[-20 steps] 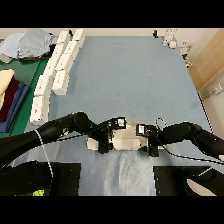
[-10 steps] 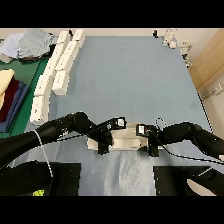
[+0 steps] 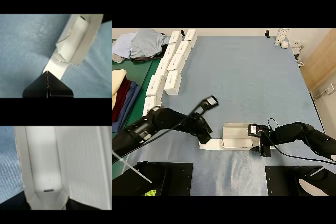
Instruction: Fold the box.
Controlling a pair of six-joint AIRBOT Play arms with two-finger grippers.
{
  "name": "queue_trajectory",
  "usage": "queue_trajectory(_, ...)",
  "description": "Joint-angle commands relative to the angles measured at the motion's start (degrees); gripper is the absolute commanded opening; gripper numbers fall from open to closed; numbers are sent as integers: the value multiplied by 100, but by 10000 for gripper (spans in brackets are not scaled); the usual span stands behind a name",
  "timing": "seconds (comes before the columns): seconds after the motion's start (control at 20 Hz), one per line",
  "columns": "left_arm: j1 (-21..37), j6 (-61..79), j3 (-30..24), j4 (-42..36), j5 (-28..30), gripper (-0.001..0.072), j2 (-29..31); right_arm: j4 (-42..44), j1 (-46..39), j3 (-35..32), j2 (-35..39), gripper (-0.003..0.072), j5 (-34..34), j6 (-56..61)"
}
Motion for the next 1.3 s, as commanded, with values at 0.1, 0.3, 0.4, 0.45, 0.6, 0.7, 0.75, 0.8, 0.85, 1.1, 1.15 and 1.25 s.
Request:
queue_trajectory(0.1,1974,-2291,-203,59,-1572,12,586,0,2,0,4,490,2,2)
queue_trajectory(0.3,3230,-1849,-986,-981,-1770,11,485,0,2,0,4,490,2,2)
queue_trajectory(0.4,3322,-1722,-1443,-1344,-1580,11,476,0,2,0,4,489,2,2)
queue_trajectory(0.45,3283,-1665,-1615,-1513,-1475,11,476,0,2,0,4,489,2,2)
queue_trajectory(0.6,2981,-1661,-1993,-1753,-960,11,461,0,2,0,4,489,2,2)
queue_trajectory(0.7,2796,-1674,-2129,-1812,-748,11,295,0,2,0,4,489,2,2)
queue_trajectory(0.75,2726,-1670,-2166,-1860,-654,11,168,0,2,0,4,489,2,2)
queue_trajectory(0.8,2645,-1637,-2177,-1923,-531,11,4,0,2,0,4,490,2,2)
queue_trajectory(0.85,2551,-1519,-2175,-2065,-391,11,-164,0,2,0,4,489,2,2)
queue_trajectory(1.1,1965,-376,-2173,-3674,-173,11,-758,0,2,0,4,490,2,2)
queue_trajectory(1.15,1847,-284,-2170,-3915,-144,11,-772,0,2,0,4,489,2,2)
queue_trajectory(1.25,1650,-214,-2157,-4120,-114,11,-772,0,2,0,4,489,2,2)
